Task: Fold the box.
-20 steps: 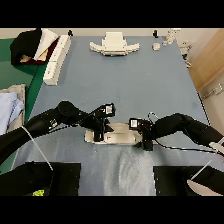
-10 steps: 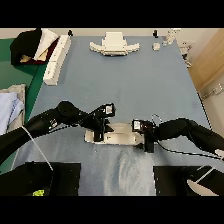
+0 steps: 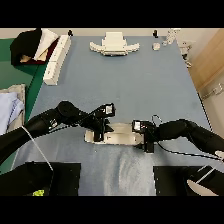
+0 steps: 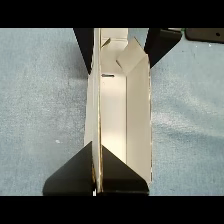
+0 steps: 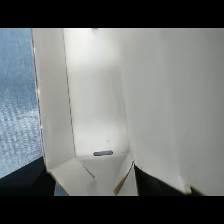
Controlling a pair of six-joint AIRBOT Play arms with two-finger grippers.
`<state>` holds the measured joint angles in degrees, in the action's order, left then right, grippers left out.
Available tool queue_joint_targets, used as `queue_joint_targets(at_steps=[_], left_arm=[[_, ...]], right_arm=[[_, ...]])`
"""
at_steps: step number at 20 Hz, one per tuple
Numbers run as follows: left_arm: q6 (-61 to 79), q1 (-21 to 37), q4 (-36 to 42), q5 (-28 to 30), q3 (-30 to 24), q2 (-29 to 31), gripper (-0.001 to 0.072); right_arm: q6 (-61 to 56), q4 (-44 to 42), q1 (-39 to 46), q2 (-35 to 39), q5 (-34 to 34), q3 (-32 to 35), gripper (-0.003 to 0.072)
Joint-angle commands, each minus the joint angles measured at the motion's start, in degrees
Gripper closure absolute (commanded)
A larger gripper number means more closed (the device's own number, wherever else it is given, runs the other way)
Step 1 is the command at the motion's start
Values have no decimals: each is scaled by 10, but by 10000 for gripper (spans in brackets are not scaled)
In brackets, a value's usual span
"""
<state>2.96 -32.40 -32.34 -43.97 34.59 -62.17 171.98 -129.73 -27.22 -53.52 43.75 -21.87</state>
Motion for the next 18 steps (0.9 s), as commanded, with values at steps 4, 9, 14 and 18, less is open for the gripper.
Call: queue_joint_targets(at_steps=[4,9,14,18], left_arm=[[0,0,0,0,0,0,692],[0,0,0,0,0,0,692],[0,0,0,0,0,0,692],[0,0,0,0,0,0,692]], right_arm=[[1,-9,-1,0,-2,0,10],[1,-17,-1,-14,-3,0,78],[1,-17,-1,-14,-3,0,43],[1,-18,-1,-14,-3,0,-34]])
